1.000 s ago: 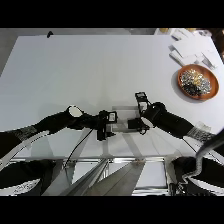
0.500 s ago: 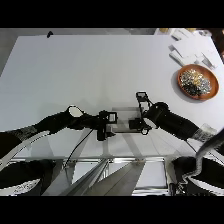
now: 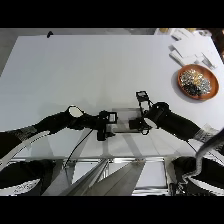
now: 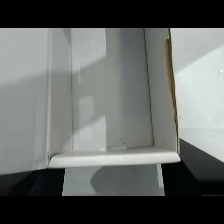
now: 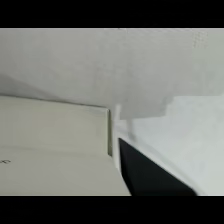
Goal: Fold the box and place the chain.
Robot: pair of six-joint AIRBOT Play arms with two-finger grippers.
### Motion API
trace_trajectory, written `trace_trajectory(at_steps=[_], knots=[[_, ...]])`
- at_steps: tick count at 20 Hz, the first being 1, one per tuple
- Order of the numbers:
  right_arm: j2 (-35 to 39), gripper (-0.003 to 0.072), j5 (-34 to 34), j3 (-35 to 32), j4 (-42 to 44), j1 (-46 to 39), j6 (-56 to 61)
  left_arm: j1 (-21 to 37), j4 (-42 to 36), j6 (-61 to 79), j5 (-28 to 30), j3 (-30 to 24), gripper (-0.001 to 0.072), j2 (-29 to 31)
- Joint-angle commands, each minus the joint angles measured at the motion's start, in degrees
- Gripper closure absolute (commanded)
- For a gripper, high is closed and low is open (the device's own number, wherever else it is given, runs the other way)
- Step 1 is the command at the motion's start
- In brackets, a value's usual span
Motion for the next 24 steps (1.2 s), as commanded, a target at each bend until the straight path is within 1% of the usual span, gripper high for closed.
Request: trace_trajectory(at_steps=[1,3,4,7,9,11,12,13,15,16,17,20,24], knots=[[1.0,0.0400,-0.1,0.0,0.7,0.0,-3.5,0.0,-0.2,-0.3,0.1,0.0,0.0574,0.0],[3.6,0.0366,0.9,0.0,0.4,0.0,-7.9,0.0,-0.2,-0.3,0.0,0.0,0.0574,0.0],[5.1,0.0333,1.4,0.1,0.3,0.0,-10.3,0.0,-0.2,-0.3,0.0,0.0,0.0574,0.0],[10.6,0.0324,4.2,2.1,0.2,-1.2,-15.2,0.0,-0.2,-0.3,0.0,0.0,0.0574,0.0],[13.3,0.0326,7.0,7.1,1.6,-4.5,-20.3,0.0,-0.2,-0.3,0.1,0.0,0.0574,0.0],[13.8,0.0326,11.0,15.0,2.1,-8.7,-26.7,0.0,-0.2,-0.3,0.0,0.0,0.0574,0.0],[13.8,0.0326,11.1,19.1,1.8,-11.7,-28.7,0.0,-0.2,-0.3,0.1,0.0,0.0574,0.0],[13.7,0.0326,9.7,22.5,1.5,-14.7,-30.5,0.0,-0.2,-0.3,0.0,0.0,0.0574,0.0],[13.0,0.0330,5.3,27.8,1.3,-21.6,-34.2,0.0,-0.2,-0.3,0.0,0.0,0.0574,0.0],[12.2,0.0368,3.4,29.3,1.2,-25.4,-36.0,0.0,-0.2,-0.3,0.1,0.0,0.0574,0.0],[11.3,0.0395,2.0,29.7,1.2,-29.0,-37.3,0.0,-0.2,-0.3,0.0,0.0,0.0574,0.0],[5.9,0.0394,1.3,29.7,1.3,-40.6,-38.7,0.0,-0.2,-0.3,0.0,0.0,0.0574,0.0],[-2.8,0.0395,-0.8,29.7,1.3,-52.5,-40.1,0.0,-0.2,-0.3,0.1,0.0,0.0574,0.0]])
